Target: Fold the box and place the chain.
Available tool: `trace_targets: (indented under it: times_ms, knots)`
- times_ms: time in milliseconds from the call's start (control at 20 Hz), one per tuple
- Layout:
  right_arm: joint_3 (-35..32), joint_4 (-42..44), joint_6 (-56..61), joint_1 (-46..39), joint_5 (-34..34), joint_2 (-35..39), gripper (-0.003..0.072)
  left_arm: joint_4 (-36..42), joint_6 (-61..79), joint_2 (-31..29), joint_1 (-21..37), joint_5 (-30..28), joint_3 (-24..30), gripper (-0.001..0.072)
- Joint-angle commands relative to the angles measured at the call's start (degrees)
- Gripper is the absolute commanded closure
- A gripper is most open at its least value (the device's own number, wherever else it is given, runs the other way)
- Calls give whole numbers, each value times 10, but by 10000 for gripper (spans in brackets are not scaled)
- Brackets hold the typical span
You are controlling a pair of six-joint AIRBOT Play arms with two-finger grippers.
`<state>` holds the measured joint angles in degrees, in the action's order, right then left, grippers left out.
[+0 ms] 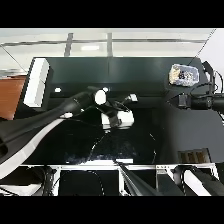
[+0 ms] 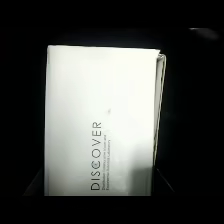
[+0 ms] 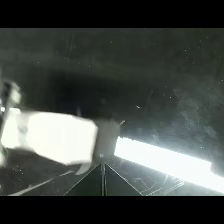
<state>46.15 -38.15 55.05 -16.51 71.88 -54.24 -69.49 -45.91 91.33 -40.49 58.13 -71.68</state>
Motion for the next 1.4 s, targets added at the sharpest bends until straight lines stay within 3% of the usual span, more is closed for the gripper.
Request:
trace_targets:
  times_ms: [0,150,350,550,700,850,1150,1350]
  knots:
    - [0,0,0,0,-1,0,671,-153,-188,-53,68,138,-15,362]
    - [0,0,0,0,-1,0,671,-201,-268,-135,195,199,30,361]
    - [0,-5,0,0,-1,0,671,-205,-294,-253,404,221,153,361]
    - [0,-10,0,0,-17,0,671,-205,-295,-325,584,179,257,360]
    - [0,-10,0,0,-28,0,671,-157,-291,-327,669,114,285,359]
    - [0,-10,0,0,-41,0,671,-130,-253,-305,695,66,285,359]
    - [0,-10,7,0,-43,0,671,-122,-211,-295,692,-94,285,360]
    - [0,-9,11,0,-59,0,671,-78,-153,-257,683,-104,285,359]
